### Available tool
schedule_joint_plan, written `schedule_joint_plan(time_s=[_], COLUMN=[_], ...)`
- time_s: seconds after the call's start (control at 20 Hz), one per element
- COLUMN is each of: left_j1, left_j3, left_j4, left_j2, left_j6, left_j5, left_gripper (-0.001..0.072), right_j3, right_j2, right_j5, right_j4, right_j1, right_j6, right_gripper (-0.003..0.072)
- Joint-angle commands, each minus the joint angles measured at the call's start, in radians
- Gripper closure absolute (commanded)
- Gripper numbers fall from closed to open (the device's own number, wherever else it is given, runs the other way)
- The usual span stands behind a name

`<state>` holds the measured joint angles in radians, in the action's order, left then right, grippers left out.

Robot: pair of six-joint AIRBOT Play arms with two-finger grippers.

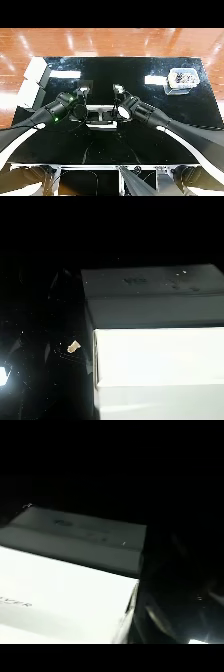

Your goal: Fold the box and place the chain.

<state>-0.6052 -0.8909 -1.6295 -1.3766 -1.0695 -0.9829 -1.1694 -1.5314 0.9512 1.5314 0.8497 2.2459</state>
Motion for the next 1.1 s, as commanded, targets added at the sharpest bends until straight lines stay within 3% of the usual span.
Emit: schedule_joint_plan(time_s=[0.0, 0.55, 0.65, 0.9, 0.95, 1.05], left_j1=[0.0, 0.0, 0.0, 0.0, 0.0, 0.0], left_j3=[0.0, 0.0, 0.0, 0.0, 0.0, 0.0], left_j4=[0.001, 0.0, 0.0, -0.002, -0.002, -0.002], left_j2=[-0.001, -0.001, -0.001, -0.001, -0.001, -0.001], left_j6=[-0.001, -0.001, -0.001, -0.001, -0.001, -0.001], left_j5=[0.0, -0.004, -0.003, -0.003, -0.003, -0.003], left_gripper=[0.0689, 0.0688, 0.0688, 0.0688, 0.0688, 0.0688], right_j3=[-0.015, -0.108, -0.109, -0.109, -0.109, -0.109], right_j2=[-0.015, -0.1, -0.1, -0.1, -0.1, -0.1], right_j5=[0.018, 0.108, 0.114, 0.119, 0.118, 0.118], right_j4=[0.025, 0.042, 0.044, 0.043, 0.043, 0.038], right_j1=[0.008, 0.008, 0.008, 0.008, 0.008, 0.008], right_j6=[0.028, 0.02, -0.007, -0.01, -0.026, -0.045], right_gripper=[0.038, 0.0381, 0.0505, 0.0509, 0.0618, 0.0652])
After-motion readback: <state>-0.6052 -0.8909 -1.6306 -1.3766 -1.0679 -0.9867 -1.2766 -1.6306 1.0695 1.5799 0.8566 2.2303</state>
